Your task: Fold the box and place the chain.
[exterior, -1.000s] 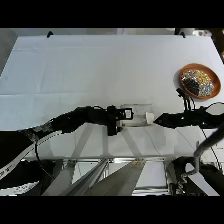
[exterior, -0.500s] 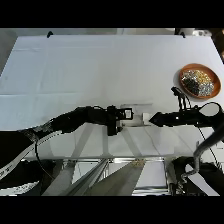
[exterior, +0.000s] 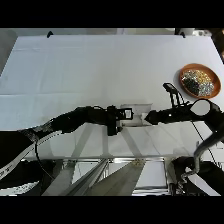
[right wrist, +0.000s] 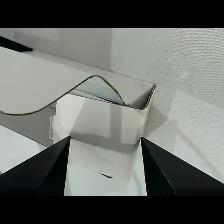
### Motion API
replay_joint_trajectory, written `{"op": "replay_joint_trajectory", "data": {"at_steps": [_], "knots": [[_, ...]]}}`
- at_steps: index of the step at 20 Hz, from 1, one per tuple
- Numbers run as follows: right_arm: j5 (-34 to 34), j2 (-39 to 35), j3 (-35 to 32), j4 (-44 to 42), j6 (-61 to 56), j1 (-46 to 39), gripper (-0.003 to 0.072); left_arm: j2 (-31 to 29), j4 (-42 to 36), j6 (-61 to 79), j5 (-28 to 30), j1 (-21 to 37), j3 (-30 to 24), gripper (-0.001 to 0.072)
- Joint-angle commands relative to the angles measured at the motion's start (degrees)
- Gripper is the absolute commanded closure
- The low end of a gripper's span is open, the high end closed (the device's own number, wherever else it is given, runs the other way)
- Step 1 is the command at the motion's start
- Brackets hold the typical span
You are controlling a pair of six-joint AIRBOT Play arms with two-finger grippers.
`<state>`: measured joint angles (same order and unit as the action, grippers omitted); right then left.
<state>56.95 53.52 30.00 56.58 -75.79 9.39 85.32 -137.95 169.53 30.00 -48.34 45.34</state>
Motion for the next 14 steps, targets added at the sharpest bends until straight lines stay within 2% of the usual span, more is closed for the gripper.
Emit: {"op": "replay_joint_trajectory", "data": {"at_steps": [1, 5, 14], "knots": [[-0.94, 0.66, 0.96, 5.25, -7.10, 4.66, 0.0234, -0.04, 0.00, 0.00, 0.02, 0.04, 0.02, 0.0455], [-5.07, 3.32, 1.25, 9.09, -14.78, 10.40, 0.0227, -0.04, 0.00, 0.00, 0.02, 0.02, 0.02, 0.0455], [-5.40, 9.35, 4.81, 18.67, -26.43, 16.98, 0.0227, -0.04, 0.02, 0.00, 0.02, 0.02, 0.02, 0.0455]]}}
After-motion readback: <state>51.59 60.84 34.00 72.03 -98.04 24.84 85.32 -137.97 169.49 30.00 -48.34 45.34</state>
